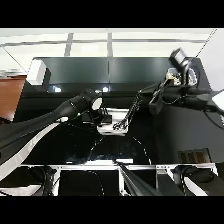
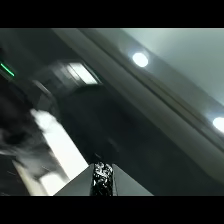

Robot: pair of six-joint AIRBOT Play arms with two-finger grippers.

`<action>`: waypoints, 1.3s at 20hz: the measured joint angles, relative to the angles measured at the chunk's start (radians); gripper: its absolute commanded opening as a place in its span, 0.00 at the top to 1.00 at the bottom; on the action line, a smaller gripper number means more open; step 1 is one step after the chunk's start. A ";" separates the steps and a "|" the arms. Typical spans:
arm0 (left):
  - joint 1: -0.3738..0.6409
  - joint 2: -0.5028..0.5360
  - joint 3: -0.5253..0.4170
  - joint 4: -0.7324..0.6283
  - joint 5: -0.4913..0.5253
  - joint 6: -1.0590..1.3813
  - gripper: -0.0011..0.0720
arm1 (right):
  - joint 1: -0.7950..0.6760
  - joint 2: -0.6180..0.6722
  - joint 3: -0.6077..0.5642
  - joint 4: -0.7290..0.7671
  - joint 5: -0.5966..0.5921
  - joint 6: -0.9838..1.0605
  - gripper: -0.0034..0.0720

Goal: Fold the box and place the chain.

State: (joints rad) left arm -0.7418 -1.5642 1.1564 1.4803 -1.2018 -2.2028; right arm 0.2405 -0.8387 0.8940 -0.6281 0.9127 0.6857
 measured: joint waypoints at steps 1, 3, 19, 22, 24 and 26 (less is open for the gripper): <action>0.000 0.000 0.000 0.000 0.000 0.000 0.95 | 0.000 0.006 0.030 0.021 0.022 0.026 0.94; 0.000 0.000 0.000 0.000 0.000 0.000 0.95 | 0.000 0.012 0.072 0.078 0.055 0.060 0.94; 0.000 0.000 0.000 0.000 0.000 0.000 0.95 | 0.185 -0.148 0.064 0.172 0.050 0.213 0.93; 0.000 0.000 0.000 0.000 0.000 0.000 0.95 | 0.191 -0.204 0.026 0.145 0.046 0.233 0.93; 0.000 0.000 0.000 0.000 0.001 0.000 0.95 | 0.193 -0.223 0.013 0.131 0.047 0.240 0.93; 0.000 0.000 0.000 0.000 0.001 0.000 0.95 | 0.193 -0.233 0.006 0.123 0.045 0.247 0.93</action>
